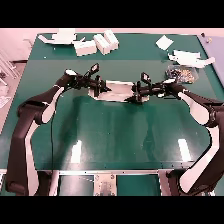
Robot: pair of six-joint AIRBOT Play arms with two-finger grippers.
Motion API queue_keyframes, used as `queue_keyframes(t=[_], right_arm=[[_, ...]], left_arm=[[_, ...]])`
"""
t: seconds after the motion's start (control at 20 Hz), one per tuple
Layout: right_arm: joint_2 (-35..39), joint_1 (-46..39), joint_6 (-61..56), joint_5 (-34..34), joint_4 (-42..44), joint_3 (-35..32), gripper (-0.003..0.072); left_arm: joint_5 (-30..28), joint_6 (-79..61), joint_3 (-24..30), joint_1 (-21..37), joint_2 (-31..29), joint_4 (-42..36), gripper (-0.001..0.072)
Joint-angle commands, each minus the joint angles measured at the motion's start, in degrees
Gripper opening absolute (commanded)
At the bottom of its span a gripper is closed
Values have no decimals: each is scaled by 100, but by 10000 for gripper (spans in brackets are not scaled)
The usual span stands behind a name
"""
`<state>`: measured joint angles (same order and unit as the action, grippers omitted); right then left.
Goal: Fold the box and place the chain.
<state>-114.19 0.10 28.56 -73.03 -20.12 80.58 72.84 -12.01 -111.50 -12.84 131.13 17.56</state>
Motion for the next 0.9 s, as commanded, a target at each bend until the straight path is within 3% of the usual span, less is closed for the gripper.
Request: queue_keyframes(t=[0.0,0.85], right_arm=[[-61,-2,44,-7,-92,9,597],[-297,-61,-205,-269,-767,588,584]], left_arm=[[0,-2,2,2,4,0,31],[0,-2,2,2,4,0,31]])
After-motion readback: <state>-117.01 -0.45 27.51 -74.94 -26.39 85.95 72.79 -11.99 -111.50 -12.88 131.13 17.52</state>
